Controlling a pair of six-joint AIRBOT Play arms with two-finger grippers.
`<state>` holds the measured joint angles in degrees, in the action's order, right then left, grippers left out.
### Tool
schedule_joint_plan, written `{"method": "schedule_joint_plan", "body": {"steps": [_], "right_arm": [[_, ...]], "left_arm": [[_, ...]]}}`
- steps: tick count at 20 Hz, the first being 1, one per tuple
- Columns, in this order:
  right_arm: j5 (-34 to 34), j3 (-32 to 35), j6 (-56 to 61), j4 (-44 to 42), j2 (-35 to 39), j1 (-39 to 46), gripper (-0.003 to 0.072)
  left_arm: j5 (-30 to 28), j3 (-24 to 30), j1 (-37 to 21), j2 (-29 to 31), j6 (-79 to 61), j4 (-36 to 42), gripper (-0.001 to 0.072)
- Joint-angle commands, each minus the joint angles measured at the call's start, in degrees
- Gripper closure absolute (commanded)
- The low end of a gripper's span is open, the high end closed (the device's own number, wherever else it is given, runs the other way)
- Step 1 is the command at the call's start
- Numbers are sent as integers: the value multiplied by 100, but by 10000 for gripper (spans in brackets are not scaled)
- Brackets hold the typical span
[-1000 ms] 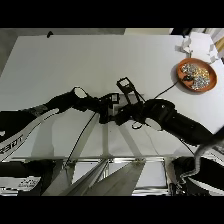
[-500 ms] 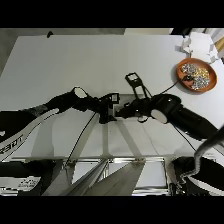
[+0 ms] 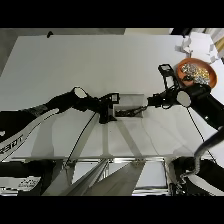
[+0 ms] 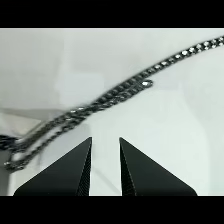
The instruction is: Fold the box and place the chain.
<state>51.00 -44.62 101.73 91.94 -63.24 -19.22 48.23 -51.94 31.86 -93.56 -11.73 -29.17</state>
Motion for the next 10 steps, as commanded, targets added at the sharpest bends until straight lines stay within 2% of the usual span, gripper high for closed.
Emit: {"method": "schedule_joint_plan", "body": {"steps": [1,2,3,10], "right_arm": [[-149,24,-28,55,-540,286,462],[-238,24,-28,28,-699,286,386],[-341,24,-28,-20,-844,286,361],[-879,24,-26,-197,-1132,286,375]], "left_arm": [[0,2,-4,2,-2,0,502],[0,2,-4,2,-2,0,502],[0,2,-4,2,-2,0,502],[0,2,-4,2,-2,0,502]]}}
